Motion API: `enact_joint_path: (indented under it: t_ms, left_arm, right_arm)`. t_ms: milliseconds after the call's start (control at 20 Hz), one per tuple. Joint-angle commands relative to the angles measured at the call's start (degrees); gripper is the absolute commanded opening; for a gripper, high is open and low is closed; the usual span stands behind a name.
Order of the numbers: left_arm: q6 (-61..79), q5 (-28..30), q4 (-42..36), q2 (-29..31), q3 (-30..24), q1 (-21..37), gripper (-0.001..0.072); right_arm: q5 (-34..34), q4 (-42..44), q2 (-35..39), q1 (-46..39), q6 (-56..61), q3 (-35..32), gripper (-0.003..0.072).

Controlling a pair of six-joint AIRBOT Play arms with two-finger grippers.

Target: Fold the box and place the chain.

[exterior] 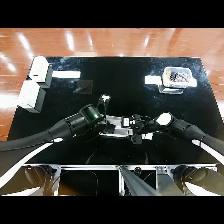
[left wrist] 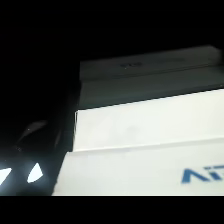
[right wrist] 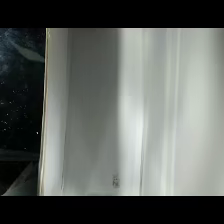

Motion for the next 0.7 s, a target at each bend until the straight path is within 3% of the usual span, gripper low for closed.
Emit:
enact_joint_path:
  t_ms: [0,100,150,200,500,550,650]
  left_arm:
    - [-1.0,-0.5,0.1,0.0,0.0,0.0,0.0292]
    - [-1.0,-0.5,0.1,-0.1,0.0,0.0,0.0254]
    - [-1.0,-0.5,0.1,-0.1,0.0,0.0,0.0109]
    - [-1.0,-0.5,0.1,-0.1,0.0,0.0,0.0055]
    - [-1.0,-0.6,-0.1,-0.1,0.0,0.0,0.0063]
    - [-1.1,-0.4,-0.1,-0.1,0.1,0.0,0.0135]
    - [-1.5,0.5,-0.1,0.0,0.4,0.0,0.0541]
  right_arm:
    - [0.0,0.0,0.0,0.0,0.0,0.0,0.0631]
    - [0.0,0.0,0.0,0.0,0.0,0.0,0.0632]
    - [0.0,0.0,0.0,0.0,0.0,0.0,0.0632]
    - [0.0,0.0,0.0,0.0,0.0,0.0,0.0632]
    - [0.0,0.0,0.0,0.0,0.0,0.0,0.0632]
    - [0.0,0.0,0.0,0.0,0.0,0.0,0.0632]
    - [0.0,0.0,0.0,0.0,0.0,0.0,0.0632]
